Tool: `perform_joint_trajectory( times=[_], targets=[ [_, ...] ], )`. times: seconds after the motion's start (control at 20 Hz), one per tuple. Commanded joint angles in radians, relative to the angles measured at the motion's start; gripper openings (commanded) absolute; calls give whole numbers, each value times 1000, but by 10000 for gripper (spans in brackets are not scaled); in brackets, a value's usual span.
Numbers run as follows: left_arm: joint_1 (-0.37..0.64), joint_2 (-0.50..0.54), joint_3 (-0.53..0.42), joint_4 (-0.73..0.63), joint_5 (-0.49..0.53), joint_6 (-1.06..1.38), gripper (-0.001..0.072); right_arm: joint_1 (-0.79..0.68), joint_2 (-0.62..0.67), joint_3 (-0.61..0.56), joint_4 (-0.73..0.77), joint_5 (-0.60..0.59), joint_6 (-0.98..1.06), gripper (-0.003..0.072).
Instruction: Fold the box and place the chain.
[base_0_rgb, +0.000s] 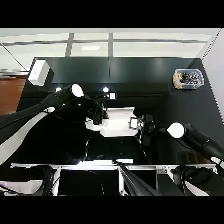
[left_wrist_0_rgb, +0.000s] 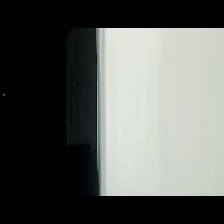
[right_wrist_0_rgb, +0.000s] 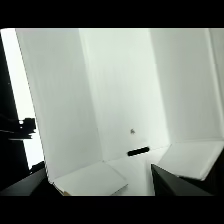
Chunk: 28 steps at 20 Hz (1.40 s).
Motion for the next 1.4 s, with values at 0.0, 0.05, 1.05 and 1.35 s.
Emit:
perform_joint_trajectory(
  times=[0.0,0.05,1.05,1.35],
  targets=[
    [0,-1,-1,0,1,-1,24,-33,-2,77,-18,65,-36,701],
    [0,-1,-1,0,1,-1,24,-50,-2,88,10,64,-68,701],
    [-1,0,0,0,-3,43,22,-202,-153,92,431,128,-475,701],
    [-23,23,0,2,4,86,21,-200,-153,92,430,145,-475,701]
  ],
)
